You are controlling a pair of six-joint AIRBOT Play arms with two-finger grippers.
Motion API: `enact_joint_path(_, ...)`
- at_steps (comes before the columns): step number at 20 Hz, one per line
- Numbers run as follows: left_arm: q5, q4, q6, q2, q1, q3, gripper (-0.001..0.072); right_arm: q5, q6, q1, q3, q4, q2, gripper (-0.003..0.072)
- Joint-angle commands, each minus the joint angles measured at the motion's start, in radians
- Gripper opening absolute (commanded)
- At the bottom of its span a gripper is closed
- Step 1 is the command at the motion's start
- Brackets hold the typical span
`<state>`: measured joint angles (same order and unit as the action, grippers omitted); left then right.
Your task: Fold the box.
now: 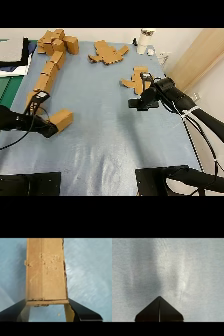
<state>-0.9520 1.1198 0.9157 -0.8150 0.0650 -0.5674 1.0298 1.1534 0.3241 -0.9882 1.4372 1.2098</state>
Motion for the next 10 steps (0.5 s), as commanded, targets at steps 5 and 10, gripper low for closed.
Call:
enact_joint_path(5, -0.121, 0.235, 0.300, 0.019, 0.177, -0.001, 0.0525, -0.003, 0.000, 0.000, -0.001, -0.027, 0.000, 0.0006)
enact_joint_path(10, -0.039, 0.253, 0.312, 0.018, 0.262, -0.001, 0.0525, -0.002, 0.000, 0.000, -0.001, -0.027, 0.000, 0.0006)
